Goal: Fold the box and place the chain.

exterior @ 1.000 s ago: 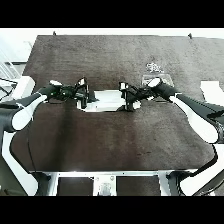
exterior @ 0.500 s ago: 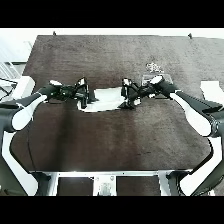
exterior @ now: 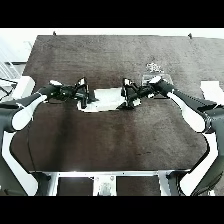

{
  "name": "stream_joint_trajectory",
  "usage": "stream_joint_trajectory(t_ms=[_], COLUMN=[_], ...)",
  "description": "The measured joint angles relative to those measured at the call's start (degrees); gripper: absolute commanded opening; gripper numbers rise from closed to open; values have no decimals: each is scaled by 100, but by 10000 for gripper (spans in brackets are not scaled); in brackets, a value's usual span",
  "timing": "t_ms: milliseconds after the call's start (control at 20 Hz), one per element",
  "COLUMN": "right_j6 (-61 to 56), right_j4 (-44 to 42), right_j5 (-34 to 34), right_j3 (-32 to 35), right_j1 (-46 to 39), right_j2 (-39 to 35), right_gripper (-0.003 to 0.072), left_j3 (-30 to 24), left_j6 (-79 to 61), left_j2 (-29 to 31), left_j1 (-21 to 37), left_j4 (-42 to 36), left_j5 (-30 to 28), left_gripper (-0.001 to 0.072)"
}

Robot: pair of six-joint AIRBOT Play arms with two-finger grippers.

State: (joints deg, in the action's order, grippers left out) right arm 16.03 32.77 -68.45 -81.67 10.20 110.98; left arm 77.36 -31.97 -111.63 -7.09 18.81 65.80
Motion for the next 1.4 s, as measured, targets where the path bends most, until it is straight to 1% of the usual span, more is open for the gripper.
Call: stream_joint_trajectory(t_ms=[300, 750, 800, 850, 1400], right_j6=[363, 496, 498, 514, 669], right_j4=[-48, -155, -155, -166, -90], right_j5=[-48, -111, -120, -122, -278], right_j3=[-46, -55, -55, -57, -74], right_j1=[0, 37, 37, 37, 48], right_j2=[192, 249, 254, 254, 258], right_gripper=[688, 671, 656, 617, 611], left_j3=[0, 0, 0, 0, 0], left_j6=[0, 0, 0, -2, -2], left_j2=[0, 0, 0, 0, 0], left_j1=[0, 0, 0, 0, 0], left_j4=[2, 2, 2, 2, 7], left_j5=[2, 4, 4, 4, 13], left_gripper=[21, 21, 21, 21, 21])
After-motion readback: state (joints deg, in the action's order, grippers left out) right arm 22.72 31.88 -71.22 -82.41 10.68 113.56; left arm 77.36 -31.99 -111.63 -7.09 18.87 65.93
